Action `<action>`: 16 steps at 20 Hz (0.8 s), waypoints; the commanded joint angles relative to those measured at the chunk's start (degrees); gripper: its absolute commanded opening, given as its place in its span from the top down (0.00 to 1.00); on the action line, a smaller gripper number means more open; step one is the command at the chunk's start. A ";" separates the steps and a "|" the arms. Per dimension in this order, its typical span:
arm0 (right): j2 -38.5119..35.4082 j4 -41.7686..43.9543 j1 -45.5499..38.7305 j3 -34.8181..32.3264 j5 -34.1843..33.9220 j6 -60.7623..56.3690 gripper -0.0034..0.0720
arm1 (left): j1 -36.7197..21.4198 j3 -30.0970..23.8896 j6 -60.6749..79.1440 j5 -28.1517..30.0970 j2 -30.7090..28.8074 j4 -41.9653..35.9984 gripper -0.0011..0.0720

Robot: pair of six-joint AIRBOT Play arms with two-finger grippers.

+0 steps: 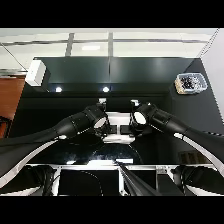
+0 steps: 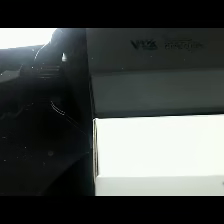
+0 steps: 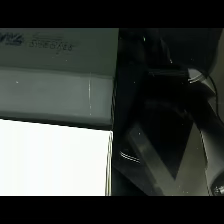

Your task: Fold the box and place the chain.

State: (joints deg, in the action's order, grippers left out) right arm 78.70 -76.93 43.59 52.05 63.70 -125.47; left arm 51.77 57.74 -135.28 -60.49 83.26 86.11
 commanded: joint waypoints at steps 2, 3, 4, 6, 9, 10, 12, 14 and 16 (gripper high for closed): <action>-0.02 0.22 -0.04 0.07 -0.33 0.22 0.78 | 0.02 0.02 0.22 0.00 -0.04 0.20 0.95; -0.17 0.11 -0.04 0.09 0.63 0.26 0.56 | 0.02 0.02 0.22 0.00 -0.04 0.20 0.95; -0.63 0.13 -0.15 0.09 1.18 0.55 0.53 | 0.02 0.02 0.22 0.00 -0.04 0.20 0.95; -2.49 0.24 -0.85 0.09 2.51 2.62 0.53 | 0.02 0.02 0.22 0.00 -0.04 0.20 0.95; -8.09 0.37 -3.17 0.09 3.48 5.42 0.53 | 0.02 0.02 0.22 0.00 -0.04 0.20 0.95; -10.54 0.37 -4.13 0.09 3.72 5.79 0.53 | 0.02 0.02 0.22 0.00 -0.04 0.20 0.95; -16.55 0.35 -6.60 0.09 4.11 7.43 0.53 | 0.02 0.02 0.22 0.00 -0.04 0.20 0.95; -23.06 -0.37 -10.19 0.09 4.02 9.33 0.53 | 0.02 0.02 0.22 0.00 -0.04 0.20 0.95; -28.15 -4.85 -15.13 0.09 3.96 10.38 0.53 | 0.02 0.02 0.22 0.00 -0.04 0.20 0.95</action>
State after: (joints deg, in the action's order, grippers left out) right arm 57.76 -77.65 33.69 52.10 67.57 -117.54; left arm 51.77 57.74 -135.13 -60.49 83.26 86.28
